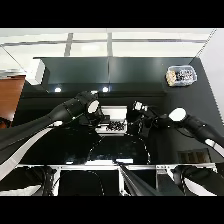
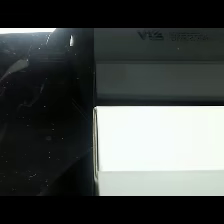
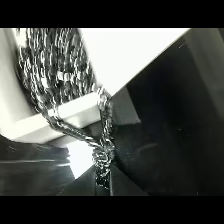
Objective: Fold the box and place the chain.
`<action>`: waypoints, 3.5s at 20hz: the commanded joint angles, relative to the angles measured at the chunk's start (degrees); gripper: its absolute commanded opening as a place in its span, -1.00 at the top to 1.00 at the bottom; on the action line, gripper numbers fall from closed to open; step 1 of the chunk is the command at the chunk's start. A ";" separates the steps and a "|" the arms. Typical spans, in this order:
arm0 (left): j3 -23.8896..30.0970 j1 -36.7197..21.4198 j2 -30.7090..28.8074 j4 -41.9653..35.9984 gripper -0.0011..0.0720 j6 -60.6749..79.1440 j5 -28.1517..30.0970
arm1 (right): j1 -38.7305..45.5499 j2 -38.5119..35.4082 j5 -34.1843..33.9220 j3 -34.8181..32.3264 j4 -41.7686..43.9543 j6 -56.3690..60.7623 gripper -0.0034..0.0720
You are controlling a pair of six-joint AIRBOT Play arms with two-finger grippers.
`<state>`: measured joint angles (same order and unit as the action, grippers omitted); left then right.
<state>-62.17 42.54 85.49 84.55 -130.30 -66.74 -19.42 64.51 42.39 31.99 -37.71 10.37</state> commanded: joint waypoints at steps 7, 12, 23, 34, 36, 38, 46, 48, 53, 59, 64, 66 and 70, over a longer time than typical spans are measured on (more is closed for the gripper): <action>-0.07 -0.02 -0.02 0.02 0.89 0.00 -0.11 | 0.70 -9.88 13.99 13.22 12.28 31.89 0.85; -0.07 -0.04 -0.02 0.02 0.89 0.00 0.22 | -3.78 -2.93 10.73 13.11 7.56 38.66 -0.25; -0.20 0.22 -0.04 -1.46 0.89 1.70 1.38 | 15.26 -6.93 24.96 13.29 -7.78 42.40 -0.21; 12.81 -3.21 -26.73 17.27 -0.37 5.53 1.22 | 15.26 -6.91 26.67 13.29 -7.34 43.25 -0.21; 21.11 -11.43 -35.23 15.45 -0.36 6.49 4.66 | 15.26 -6.91 26.01 13.29 -7.34 43.25 -0.21; 28.92 -19.19 -42.14 5.09 -0.36 20.00 12.22 | 15.26 -6.91 24.96 13.29 -7.34 43.25 -0.21; 39.26 -20.35 -40.39 -35.28 -0.99 119.32 14.73 | 15.26 -6.91 20.76 13.29 -7.26 43.25 -0.21; 38.49 -20.48 -34.86 -39.60 -0.99 128.67 15.02 | 15.26 -6.91 20.72 13.29 -7.28 43.25 -0.21; 32.68 -21.09 -21.44 -41.07 -0.99 137.37 19.50 | 15.26 -6.91 20.74 13.29 -7.06 43.67 -0.21; 27.87 -26.36 -13.51 -48.68 -0.99 144.04 13.22 | 15.26 -6.91 20.09 13.29 -7.04 43.67 -0.21; 25.97 -25.33 -11.02 -51.28 -0.99 145.74 14.19 | 15.26 -6.91 19.69 13.29 -6.93 43.65 -0.21; 25.22 -25.22 -10.10 -50.88 -0.99 145.74 14.49 | 15.23 -6.91 18.95 13.29 -6.91 43.65 -0.21; 25.18 -24.94 -9.97 -50.93 -0.99 145.81 14.71 | 15.26 -6.86 17.84 13.29 -6.91 43.65 -0.20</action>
<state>-36.64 17.45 75.07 34.04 15.09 -52.18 -4.21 57.60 61.21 45.28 -44.62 54.02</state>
